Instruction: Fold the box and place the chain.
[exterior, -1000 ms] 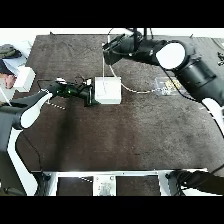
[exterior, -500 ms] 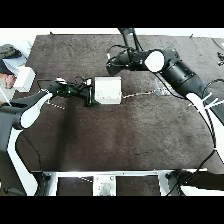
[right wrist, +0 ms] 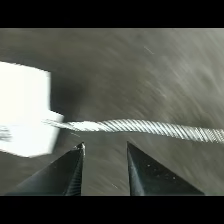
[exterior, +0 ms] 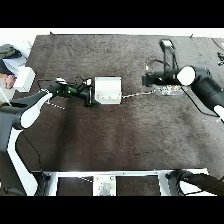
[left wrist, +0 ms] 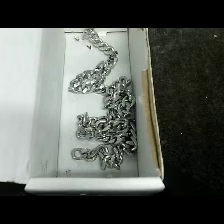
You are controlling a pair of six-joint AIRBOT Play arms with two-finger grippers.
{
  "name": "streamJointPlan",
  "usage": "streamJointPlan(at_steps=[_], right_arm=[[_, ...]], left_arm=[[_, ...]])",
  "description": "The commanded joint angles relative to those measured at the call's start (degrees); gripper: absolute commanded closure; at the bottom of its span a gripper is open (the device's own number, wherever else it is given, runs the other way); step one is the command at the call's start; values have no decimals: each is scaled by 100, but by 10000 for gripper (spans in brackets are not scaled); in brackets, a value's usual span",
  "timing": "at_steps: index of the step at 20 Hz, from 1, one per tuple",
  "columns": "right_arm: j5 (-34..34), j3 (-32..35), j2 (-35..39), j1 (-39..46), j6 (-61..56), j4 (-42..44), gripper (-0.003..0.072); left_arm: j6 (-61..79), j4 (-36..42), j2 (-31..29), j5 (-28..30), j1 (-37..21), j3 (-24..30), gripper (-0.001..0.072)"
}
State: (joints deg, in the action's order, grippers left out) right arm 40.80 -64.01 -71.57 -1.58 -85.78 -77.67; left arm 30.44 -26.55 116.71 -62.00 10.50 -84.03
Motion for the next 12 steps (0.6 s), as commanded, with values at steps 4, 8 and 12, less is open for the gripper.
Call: streamJointPlan(at_steps=[4, 8, 12], right_arm=[[-1565, 1427, -350, 914, -1071, 184, 351], [-2251, 1425, -1113, 968, -1071, 680, 337], [-2811, 1384, -1506, 968, -1071, 1060, 337]], left_arm=[[2, 0, 2, 2, -2, 0, 424], [2, 0, 2, 2, -2, 0, 424], [2, 0, 2, 2, -2, 0, 423]])
